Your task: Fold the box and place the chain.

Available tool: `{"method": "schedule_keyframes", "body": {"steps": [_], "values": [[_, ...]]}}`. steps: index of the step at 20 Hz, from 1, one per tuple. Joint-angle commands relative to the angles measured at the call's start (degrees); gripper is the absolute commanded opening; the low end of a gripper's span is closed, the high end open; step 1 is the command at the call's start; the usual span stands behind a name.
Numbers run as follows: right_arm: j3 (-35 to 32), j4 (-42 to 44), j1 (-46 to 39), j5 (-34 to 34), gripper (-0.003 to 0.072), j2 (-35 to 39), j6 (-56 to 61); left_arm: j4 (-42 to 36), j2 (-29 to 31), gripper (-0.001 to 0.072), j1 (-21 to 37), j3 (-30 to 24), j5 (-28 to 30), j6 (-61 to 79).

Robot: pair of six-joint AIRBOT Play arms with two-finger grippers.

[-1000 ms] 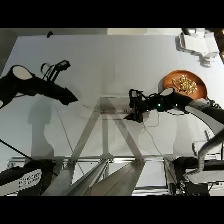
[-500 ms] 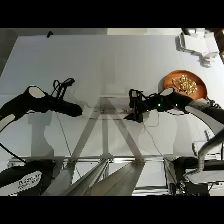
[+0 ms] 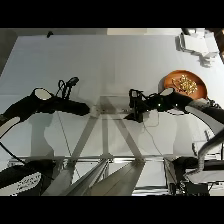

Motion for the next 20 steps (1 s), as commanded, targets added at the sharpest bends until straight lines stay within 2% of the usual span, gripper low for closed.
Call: {"method": "schedule_keyframes", "body": {"steps": [1,7,11,12,16,17,18,20], "values": [[0.1,0.0,0.0,0.0,0.0499,0.0,0.0,-7.7,0.0,0.0278,-0.5,0.0,0.1,0.0],[0.1,0.0,0.0,0.0,0.0499,0.0,0.0,-8.6,0.1,0.0290,-0.6,0.0,-1.6,-0.3],[0.1,0.0,0.0,0.0,0.0499,0.0,0.0,-11.0,0.0,0.0493,-0.8,0.0,-0.9,-0.2],[0.1,0.0,0.0,0.0,0.0499,0.0,0.0,-11.1,0.0,0.0519,-1.4,0.0,-0.1,-0.2],[0.1,0.0,0.0,0.0,0.0499,0.0,0.0,-10.8,0.0,0.0521,-7.0,0.0,7.4,-0.2],[0.1,0.0,0.0,0.0,0.0499,0.0,0.0,-10.2,0.0,0.0563,-8.7,0.0,9.0,-0.2],[0.1,0.0,0.0,0.0,0.0499,0.0,0.0,-8.9,0.0,0.0602,-10.4,0.0,11.3,-0.3],[0.1,0.0,0.0,0.0,0.0499,0.0,0.0,-4.6,0.0,0.0601,-12.8,0.0,14.9,-1.7]]}}
